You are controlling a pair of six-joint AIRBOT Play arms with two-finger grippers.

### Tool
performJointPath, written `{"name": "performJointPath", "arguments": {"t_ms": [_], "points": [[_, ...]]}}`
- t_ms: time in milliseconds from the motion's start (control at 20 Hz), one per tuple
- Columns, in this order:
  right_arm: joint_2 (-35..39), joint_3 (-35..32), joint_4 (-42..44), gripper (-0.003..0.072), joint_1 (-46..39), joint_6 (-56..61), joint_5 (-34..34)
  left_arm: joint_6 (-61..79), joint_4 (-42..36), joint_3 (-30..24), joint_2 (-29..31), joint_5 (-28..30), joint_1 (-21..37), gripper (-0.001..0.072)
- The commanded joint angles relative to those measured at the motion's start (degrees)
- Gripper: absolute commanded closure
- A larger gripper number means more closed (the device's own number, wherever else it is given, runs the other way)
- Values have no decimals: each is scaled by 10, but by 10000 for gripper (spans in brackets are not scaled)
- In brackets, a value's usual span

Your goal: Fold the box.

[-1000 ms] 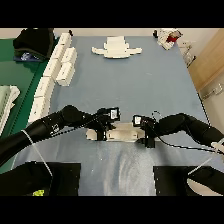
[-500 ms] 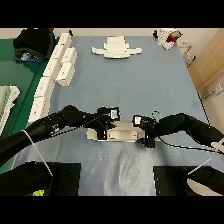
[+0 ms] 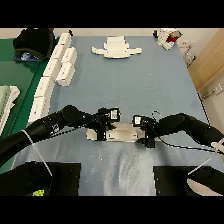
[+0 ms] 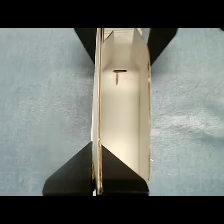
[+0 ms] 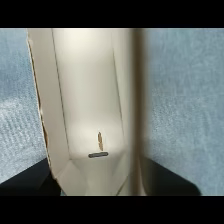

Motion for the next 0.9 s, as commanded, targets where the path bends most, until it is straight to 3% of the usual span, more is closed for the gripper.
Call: {"name": "performJointPath", "arguments": {"t_ms": [0,450,500,550,600,850], "points": [[0,0,0,176,0,0,0,0,-1,0,-1,-28,0,698],[0,0,0,176,0,0,0,0,-2,0,-1,-3,0,696],[0,0,0,176,0,0,0,0,-2,0,-1,-3,0,671],[0,0,0,176,0,0,0,-2,-2,0,-1,-3,0,450],[0,0,0,176,0,0,0,-20,-2,0,-1,-2,0,391],[0,0,0,176,0,0,0,-79,19,0,14,-20,7,405]]}}
